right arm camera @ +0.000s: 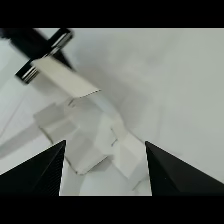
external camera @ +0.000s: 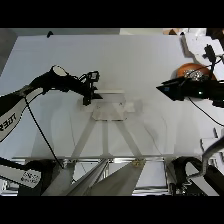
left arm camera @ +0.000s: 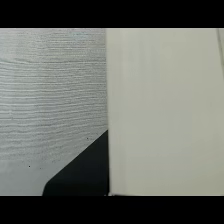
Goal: Fold the box and place the chain.
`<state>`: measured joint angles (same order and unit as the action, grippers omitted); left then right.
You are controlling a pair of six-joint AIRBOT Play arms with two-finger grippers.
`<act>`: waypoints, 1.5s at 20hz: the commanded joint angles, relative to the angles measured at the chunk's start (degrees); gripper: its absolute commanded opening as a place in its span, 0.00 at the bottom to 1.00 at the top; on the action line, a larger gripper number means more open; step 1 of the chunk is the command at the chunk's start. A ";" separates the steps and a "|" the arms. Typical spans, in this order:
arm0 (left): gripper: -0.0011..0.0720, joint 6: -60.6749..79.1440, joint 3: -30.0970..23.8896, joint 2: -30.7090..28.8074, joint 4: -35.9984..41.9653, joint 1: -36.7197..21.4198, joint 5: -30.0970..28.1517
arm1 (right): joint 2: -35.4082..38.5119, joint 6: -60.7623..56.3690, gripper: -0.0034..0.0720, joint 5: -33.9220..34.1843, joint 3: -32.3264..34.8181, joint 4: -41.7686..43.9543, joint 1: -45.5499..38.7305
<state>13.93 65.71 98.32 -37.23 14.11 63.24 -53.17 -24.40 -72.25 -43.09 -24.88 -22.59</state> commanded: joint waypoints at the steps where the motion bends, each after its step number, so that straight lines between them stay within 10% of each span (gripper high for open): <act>1: 0.03 0.00 -0.02 0.04 -0.04 0.04 -0.02 | 0.24 13.86 0.83 -4.70 -0.07 1.51 3.23; 10: 0.03 0.00 -0.02 0.04 -0.04 0.04 -0.02 | 0.20 28.02 0.83 1.86 -0.02 -17.97 19.30; 30: 0.03 0.00 -0.02 0.04 -0.04 0.04 -0.02 | -22.86 59.23 0.97 21.11 5.53 -3.08 22.05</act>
<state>13.91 65.71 98.32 -37.28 14.11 63.22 -73.45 32.10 -55.09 -37.74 -28.23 -1.56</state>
